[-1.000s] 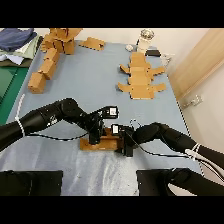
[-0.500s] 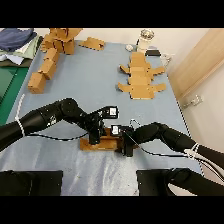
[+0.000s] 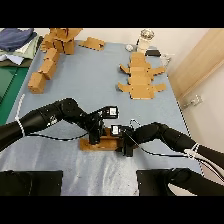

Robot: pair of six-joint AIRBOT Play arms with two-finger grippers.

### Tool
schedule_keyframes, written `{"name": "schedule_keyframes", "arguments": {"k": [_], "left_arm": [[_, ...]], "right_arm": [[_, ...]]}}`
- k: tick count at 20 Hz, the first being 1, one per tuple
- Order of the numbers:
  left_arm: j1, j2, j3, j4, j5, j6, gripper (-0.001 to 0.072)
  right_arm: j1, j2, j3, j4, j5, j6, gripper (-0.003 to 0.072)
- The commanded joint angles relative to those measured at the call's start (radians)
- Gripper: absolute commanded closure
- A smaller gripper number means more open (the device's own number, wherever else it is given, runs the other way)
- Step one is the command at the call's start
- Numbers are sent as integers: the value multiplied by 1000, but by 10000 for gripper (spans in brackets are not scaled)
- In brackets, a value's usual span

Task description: Fold the box.

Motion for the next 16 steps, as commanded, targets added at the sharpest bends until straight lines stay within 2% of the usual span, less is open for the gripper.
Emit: {"name": "schedule_keyframes", "arguments": {"k": [1,5,6,7,12,16], "left_arm": [[0,0,0,0,0,0,694],[0,0,0,0,0,0,695],[0,0,0,0,0,0,694],[0,0,0,0,0,0,694],[0,0,0,0,9,9,695],[0,0,0,-11,59,19,695]], "right_arm": [[1,0,1,2,-2,1,119],[1,0,1,2,-2,1,121],[1,0,1,2,-2,1,141],[1,0,1,1,-2,1,198],[1,0,0,1,-2,1,198],[1,0,0,1,-2,1,198]]}}
